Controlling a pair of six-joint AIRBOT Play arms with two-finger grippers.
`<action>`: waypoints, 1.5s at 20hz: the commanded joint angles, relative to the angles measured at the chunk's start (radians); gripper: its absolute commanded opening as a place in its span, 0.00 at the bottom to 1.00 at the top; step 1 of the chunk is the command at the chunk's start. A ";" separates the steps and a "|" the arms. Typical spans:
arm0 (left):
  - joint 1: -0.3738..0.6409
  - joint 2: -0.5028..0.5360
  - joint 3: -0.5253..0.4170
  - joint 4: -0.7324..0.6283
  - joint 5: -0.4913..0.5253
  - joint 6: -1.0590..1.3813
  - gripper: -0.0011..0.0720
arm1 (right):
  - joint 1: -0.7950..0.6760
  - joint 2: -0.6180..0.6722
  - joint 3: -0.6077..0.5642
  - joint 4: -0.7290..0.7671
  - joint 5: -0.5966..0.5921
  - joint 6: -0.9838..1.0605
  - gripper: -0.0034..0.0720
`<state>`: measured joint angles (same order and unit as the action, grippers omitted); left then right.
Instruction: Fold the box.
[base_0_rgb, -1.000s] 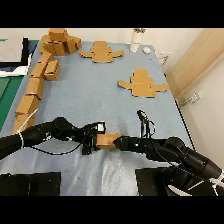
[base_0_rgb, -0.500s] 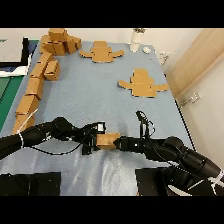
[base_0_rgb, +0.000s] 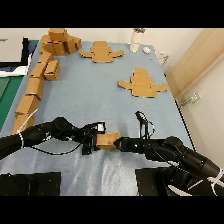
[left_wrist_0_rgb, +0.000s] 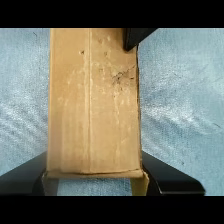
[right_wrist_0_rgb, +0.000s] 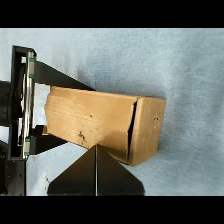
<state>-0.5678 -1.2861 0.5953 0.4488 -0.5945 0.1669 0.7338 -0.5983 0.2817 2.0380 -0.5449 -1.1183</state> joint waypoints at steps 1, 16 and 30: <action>0.000 0.000 0.000 0.000 0.000 0.000 0.63 | 0.000 -0.001 -0.001 0.000 -0.011 0.000 0.05; 0.000 0.000 0.000 0.000 0.000 0.000 0.63 | -0.010 0.080 0.064 -0.073 -0.026 0.003 0.05; 0.000 0.000 0.000 0.000 0.001 0.000 0.63 | -0.331 -0.478 0.462 -0.318 -0.303 -0.016 0.05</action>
